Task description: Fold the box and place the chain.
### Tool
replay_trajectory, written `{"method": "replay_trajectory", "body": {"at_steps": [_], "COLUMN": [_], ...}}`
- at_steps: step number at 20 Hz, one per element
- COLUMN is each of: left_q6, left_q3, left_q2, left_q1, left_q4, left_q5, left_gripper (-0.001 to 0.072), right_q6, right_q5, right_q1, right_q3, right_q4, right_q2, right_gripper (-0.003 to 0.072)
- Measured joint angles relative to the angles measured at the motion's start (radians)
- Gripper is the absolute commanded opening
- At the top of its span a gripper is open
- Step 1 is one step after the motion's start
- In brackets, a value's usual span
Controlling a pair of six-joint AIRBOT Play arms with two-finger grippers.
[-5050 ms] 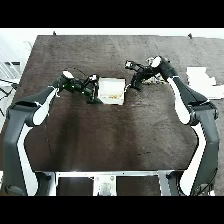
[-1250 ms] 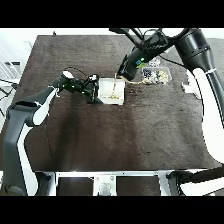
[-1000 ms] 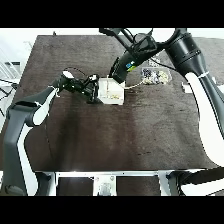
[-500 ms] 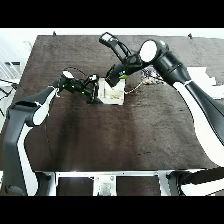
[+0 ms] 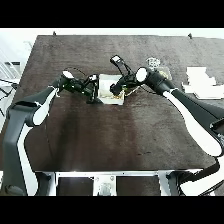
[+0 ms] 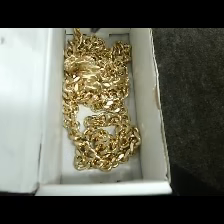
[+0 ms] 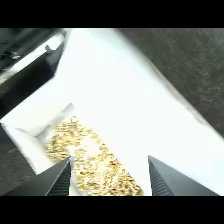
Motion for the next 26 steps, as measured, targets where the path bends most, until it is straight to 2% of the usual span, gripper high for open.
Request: {"method": "replay_trajectory", "body": {"at_steps": [4,8,13,17,20,21,23,24,26], "left_q6": [0.0,0.0,0.0,0.0,0.0,0.0,0.0,0.0,0.0], "left_q3": [0.0,0.0,0.0,0.0,0.0,0.0,0.0,0.0,0.0], "left_q2": [0.0,0.0,0.0,0.0,0.0,0.0,0.0,0.0,0.0], "left_q1": [0.0,0.0,0.0,0.0,0.0,0.0,0.0,0.0,0.0], "left_q4": [0.0,0.0,0.0,0.0,0.0,0.0,0.0,0.0,0.0], "left_q5": [0.0,0.0,0.0,0.0,0.0,0.0,0.0,0.0,0.0], "left_gripper": [0.048,0.048,0.048,0.048,0.048,0.048,0.048,0.048,0.048], "right_q6": [0.042,0.163,0.326,0.367,0.352,0.333,0.287,0.268,0.24], "right_q5": [0.009,-0.003,-0.148,-0.244,-0.314,-0.328,-0.349,-0.357,-0.371], "right_q1": [-0.058,-0.187,-0.298,-0.321,-0.325,-0.324,-0.319,-0.319,-0.319], "right_q3": [-0.022,-0.082,-0.168,-0.185,-0.185,-0.179,-0.157,-0.146,-0.13], "right_q4": [0.003,0.002,0.013,0.061,0.128,0.162,0.228,0.251,0.284], "right_q2": [0.051,0.093,0.074,0.007,-0.045,-0.061,-0.095,-0.106,-0.114], "right_gripper": [0.0537,0.0536,0.0536,0.0534,0.0494,0.0469,0.0134,0.0012,0.001]}}
